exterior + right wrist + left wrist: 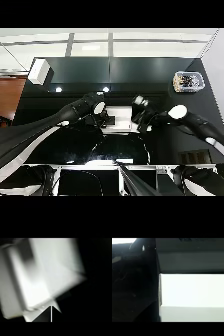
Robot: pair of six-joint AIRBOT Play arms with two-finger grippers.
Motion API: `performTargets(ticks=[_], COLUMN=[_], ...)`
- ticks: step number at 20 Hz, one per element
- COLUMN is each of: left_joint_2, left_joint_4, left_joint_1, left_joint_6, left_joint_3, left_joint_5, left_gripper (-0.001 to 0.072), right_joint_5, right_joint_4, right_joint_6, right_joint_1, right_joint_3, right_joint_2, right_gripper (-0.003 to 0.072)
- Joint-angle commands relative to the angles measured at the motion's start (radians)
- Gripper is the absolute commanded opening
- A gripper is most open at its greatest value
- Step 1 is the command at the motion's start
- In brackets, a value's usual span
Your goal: Fold the box and place the chain.
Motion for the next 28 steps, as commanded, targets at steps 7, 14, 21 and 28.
performTargets(ticks=[7, 14, 21, 28], left_joint_2=[-0.012, -0.019, -0.019, -0.019], left_joint_4=[0.003, 0.003, 0.002, 0.002], left_joint_1=[0.0, 0.0, 0.0, 0.0], left_joint_6=[0.002, 0.002, 0.002, 0.002], left_joint_3=[0.001, 0.001, 0.001, 0.001], left_joint_5=[-0.021, -0.026, -0.026, -0.026], left_gripper=[0.0029, 0.0029, 0.0029, 0.0029], right_joint_5=[0.137, 0.252, 0.436, 0.421], right_joint_4=[-0.074, 0.208, 0.232, 0.261], right_joint_6=[0.819, 0.63, 0.528, 0.54], right_joint_1=[-0.477, -0.253, -0.254, -0.169], right_joint_3=[-0.103, -0.114, 0.006, 0.053], right_joint_2=[0.046, -0.168, -0.167, -0.167], right_gripper=[0.0018, 0.0018, 0.0035, 0.0552])
